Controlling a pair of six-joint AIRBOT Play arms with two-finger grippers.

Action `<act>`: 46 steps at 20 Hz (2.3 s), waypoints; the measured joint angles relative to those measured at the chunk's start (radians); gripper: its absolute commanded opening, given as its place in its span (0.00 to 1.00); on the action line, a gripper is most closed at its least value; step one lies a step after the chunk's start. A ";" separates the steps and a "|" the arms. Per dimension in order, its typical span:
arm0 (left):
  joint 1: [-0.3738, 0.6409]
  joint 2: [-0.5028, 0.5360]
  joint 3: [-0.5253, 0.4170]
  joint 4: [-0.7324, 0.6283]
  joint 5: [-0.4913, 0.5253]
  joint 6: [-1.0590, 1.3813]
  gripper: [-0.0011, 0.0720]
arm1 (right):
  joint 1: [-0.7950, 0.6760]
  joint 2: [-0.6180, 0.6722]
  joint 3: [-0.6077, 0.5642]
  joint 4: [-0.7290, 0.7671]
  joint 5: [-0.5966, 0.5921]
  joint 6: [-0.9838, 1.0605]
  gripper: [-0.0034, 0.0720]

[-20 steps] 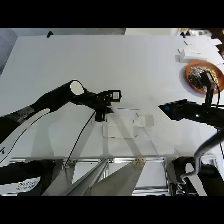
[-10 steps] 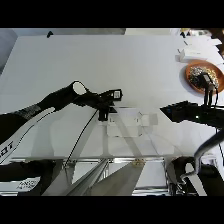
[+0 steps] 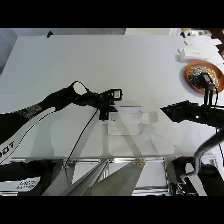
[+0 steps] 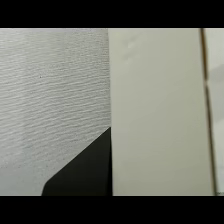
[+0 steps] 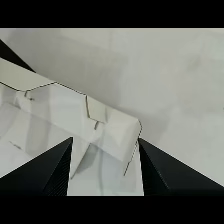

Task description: Fold the box and place the chain.

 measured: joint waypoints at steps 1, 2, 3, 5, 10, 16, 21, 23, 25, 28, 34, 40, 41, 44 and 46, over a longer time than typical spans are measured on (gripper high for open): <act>0.000 0.000 0.000 0.000 0.002 0.000 0.02 | 0.000 0.000 0.000 0.000 -0.001 0.000 0.65; 0.000 -0.001 0.000 0.000 0.004 0.001 0.02 | 0.000 0.000 0.000 0.000 -0.001 0.000 0.65; 0.000 -0.003 0.000 0.000 0.005 0.001 0.02 | 0.000 0.000 0.000 0.000 -0.002 -0.001 0.65; 0.000 -0.011 0.000 -0.002 0.007 0.001 0.02 | 0.000 0.000 0.000 -0.001 -0.002 -0.002 0.65; 0.000 -0.024 0.001 -0.009 0.006 0.000 0.03 | 0.000 0.000 0.000 -0.003 -0.002 -0.002 0.65; 0.000 -0.026 0.000 -0.004 0.006 -0.001 0.03 | 0.003 0.000 0.000 -0.005 0.014 -0.003 0.61; 0.000 -0.026 0.000 -0.002 0.006 -0.002 0.03 | 0.130 0.000 -0.023 -0.003 0.024 -0.143 0.55; 0.000 -0.026 0.000 -0.002 0.006 -0.002 0.03 | 0.229 0.000 -0.039 -0.025 0.027 -0.256 0.55; 0.000 -0.026 0.001 -0.002 0.006 -0.002 0.03 | 0.337 -0.002 -0.047 -0.069 0.025 -0.348 0.58; 0.000 -0.026 0.000 -0.001 0.007 -0.002 0.03 | 0.481 -0.026 -0.059 -0.141 0.001 -0.423 0.83; 0.000 -0.026 0.001 -0.001 0.007 -0.002 0.03 | 0.647 -0.061 -0.180 -0.303 -0.286 -0.485 0.96; 0.000 -0.026 0.001 -0.001 0.006 -0.002 0.03 | 0.800 -0.072 -0.307 -0.403 -0.536 -0.497 0.96; 0.000 -0.026 0.000 -0.001 0.007 -0.002 0.03 | 0.817 -0.076 -0.321 -0.411 -0.584 -0.499 0.96; 0.000 -0.026 0.000 -0.001 0.006 -0.002 0.03 | 0.844 -0.100 -0.342 -0.425 -0.702 -0.499 0.96; 0.000 -0.026 0.000 -0.001 0.006 -0.002 0.03 | 0.852 -0.129 -0.349 -0.433 -0.757 -0.498 0.96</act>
